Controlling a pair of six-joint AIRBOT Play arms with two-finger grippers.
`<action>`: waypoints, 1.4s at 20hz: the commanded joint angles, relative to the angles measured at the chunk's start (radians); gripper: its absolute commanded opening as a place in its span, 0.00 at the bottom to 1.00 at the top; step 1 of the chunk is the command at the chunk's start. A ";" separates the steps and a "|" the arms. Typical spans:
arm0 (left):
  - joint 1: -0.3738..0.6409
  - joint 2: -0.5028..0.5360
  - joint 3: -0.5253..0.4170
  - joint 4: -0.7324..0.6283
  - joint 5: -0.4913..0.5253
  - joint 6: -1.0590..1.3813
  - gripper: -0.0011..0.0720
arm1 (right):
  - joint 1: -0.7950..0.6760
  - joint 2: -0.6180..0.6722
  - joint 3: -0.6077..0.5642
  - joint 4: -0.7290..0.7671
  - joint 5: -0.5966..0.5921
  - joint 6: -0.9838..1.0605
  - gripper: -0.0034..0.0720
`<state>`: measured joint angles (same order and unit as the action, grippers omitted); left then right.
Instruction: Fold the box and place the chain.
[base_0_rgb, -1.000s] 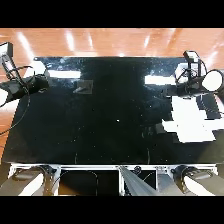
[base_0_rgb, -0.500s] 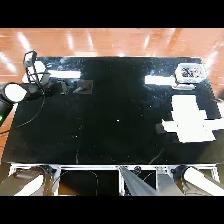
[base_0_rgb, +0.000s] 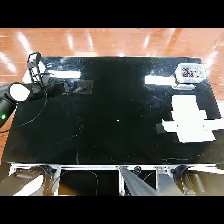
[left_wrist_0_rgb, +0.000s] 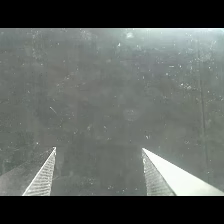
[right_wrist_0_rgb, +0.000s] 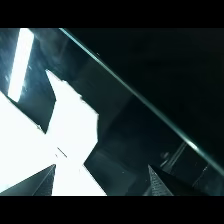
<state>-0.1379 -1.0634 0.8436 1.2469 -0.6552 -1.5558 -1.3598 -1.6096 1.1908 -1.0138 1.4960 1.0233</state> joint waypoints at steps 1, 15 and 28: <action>0.000 -0.001 0.000 -0.007 0.008 -0.001 0.85 | 0.021 -0.139 0.125 0.008 0.075 -0.080 1.00; 0.000 -0.008 0.000 -0.055 0.052 -0.001 0.85 | 0.291 -0.356 0.277 0.055 0.275 -0.048 0.69; -0.005 -0.015 0.000 -0.114 -0.139 0.002 0.85 | 0.795 0.108 0.135 0.419 0.098 0.021 0.10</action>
<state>-0.1436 -1.0779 0.8436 1.1324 -0.6975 -1.5490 -0.7174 -1.6482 1.3952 -0.6434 1.7111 0.9821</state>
